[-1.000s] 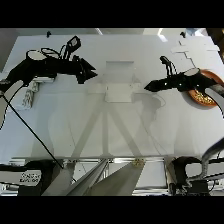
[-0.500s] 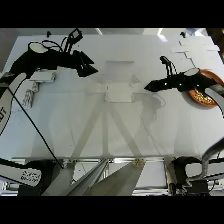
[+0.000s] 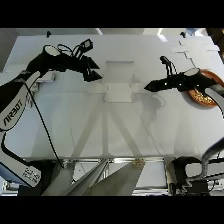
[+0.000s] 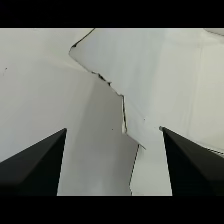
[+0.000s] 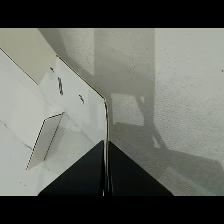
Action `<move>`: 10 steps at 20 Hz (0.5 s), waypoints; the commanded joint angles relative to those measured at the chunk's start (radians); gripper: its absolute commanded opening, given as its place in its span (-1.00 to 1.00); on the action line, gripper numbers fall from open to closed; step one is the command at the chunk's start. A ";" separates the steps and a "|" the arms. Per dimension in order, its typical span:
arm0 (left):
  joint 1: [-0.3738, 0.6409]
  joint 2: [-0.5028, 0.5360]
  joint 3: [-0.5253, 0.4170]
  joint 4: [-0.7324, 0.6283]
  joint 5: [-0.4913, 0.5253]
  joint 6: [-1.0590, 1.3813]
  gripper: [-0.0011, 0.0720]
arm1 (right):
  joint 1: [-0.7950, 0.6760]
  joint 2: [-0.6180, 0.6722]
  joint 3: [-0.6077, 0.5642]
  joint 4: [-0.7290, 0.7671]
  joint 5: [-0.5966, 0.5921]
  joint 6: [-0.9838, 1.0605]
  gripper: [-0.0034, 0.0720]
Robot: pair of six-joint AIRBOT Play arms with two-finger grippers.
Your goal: Fold the box and place the chain.
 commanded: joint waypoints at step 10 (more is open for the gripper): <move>-0.100 -0.037 0.045 -0.005 0.183 0.015 0.96 | 0.001 0.000 0.001 0.000 0.002 0.000 -0.87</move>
